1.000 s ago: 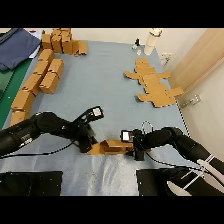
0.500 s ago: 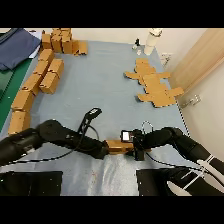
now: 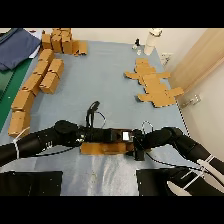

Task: Fold the box.

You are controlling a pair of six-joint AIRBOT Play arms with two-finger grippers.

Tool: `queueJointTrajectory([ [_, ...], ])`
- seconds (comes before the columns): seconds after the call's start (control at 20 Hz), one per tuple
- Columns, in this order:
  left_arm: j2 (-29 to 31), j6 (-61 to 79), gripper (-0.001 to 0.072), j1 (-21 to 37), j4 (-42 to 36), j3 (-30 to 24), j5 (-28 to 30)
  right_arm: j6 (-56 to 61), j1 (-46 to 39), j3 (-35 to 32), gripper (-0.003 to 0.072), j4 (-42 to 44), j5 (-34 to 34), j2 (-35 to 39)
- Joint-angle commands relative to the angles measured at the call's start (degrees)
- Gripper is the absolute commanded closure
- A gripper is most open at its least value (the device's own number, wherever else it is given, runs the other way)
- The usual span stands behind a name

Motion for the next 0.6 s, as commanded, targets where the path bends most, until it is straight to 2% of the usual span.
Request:
queueJointTrajectory([
  [0.0,-0.94,6.45,0.0696,2.49,-3.91,0.00,3.93,0.02,0.02,0.00,0.0174,0.00,0.02,0.02],
  [0.2,-5.92,4.31,0.0697,3.41,-0.24,0.00,3.28,0.02,0.02,0.00,0.0174,0.00,0.02,0.02],
  [0.35,-10.71,3.50,0.0698,3.41,-0.15,0.13,-1.51,0.00,0.02,0.00,0.0174,-0.02,0.02,0.02],
  [0.55,-11.30,-0.33,0.0698,3.43,4.28,0.61,-1.29,0.02,0.02,0.00,0.0174,0.00,0.02,0.02],
])
